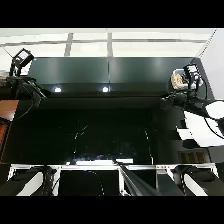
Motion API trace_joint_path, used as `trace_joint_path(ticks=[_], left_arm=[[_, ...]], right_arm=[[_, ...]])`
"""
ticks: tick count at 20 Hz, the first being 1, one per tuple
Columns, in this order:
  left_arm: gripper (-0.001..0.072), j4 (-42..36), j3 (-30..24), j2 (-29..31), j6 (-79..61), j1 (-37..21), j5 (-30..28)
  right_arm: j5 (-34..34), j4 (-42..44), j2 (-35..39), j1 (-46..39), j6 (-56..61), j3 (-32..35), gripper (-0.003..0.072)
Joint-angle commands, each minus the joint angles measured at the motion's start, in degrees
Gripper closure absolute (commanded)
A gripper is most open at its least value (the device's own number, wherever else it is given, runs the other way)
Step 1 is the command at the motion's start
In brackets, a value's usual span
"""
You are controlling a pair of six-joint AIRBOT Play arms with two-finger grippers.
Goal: Fold the box and place the chain.
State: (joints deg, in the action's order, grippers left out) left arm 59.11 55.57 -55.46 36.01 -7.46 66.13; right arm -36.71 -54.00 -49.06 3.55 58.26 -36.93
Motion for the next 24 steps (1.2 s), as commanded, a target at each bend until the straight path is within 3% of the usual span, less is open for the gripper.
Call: trace_joint_path(ticks=[1, 5, 7, 8, 9, 10, 11, 13, 15, 19, 22, 24], left_arm=[[0.0683, -0.1, 0.0, 0.0, 0.0, 0.0, -0.3], [0.0683, -2.1, 0.0, 0.0, 0.2, 0.0, -4.3], [0.0685, -7.5, -0.1, -0.1, 1.1, 0.0, -6.8], [0.0685, -11.6, -0.8, -0.3, 2.8, 0.1, -9.6], [0.0681, -16.6, -1.9, -0.9, 6.1, 0.2, -11.1], [0.0616, -19.8, -3.3, -1.8, 7.2, 0.5, -12.5], [0.0451, -21.1, -4.6, -3.2, 9.4, 0.9, -14.0], [-0.0008, -20.2, -5.9, -6.8, 17.1, 1.0, -15.5], [-0.0004, -18.4, -5.7, -10.2, 22.0, -1.0, -14.4], [-0.0003, -14.3, -5.8, -12.5, 25.0, -7.2, -10.6], [-0.0002, -5.8, -5.7, -12.7, 30.1, -8.8, -8.5], [-0.0001, 2.2, -5.7, -12.7, 35.6, -8.3, -8.3]], right_arm=[[0.0, 0.0, 0.0, 0.0, 0.0, 0.0, 0.0667], [0.4, 4.7, 0.0, 0.0, 0.0, 0.0, 0.0667], [5.7, 5.4, -0.2, 0.0, 0.1, 0.0, 0.0648], [8.8, 5.4, -0.2, 0.0, 0.2, 0.0, 0.0244], [11.8, 5.4, -0.5, 0.0, 0.5, 0.0, -0.002], [14.0, 5.2, -1.0, -0.1, 0.9, 0.0, -0.002], [15.9, 5.2, -1.9, -1.0, 2.5, 0.0, -0.0019], [17.9, 1.8, -4.2, -8.3, 13.0, -0.5, -0.0018], [10.0, -5.5, -8.0, -22.1, 20.8, -4.1, -0.0018], [-13.6, -22.3, -18.4, -47.9, 17.4, -18.3, -0.0018], [-24.0, -24.1, -26.9, -58.3, 10.4, -27.6, -0.0018], [-31.1, -24.2, -33.6, -60.8, 2.3, -32.7, -0.0018]])
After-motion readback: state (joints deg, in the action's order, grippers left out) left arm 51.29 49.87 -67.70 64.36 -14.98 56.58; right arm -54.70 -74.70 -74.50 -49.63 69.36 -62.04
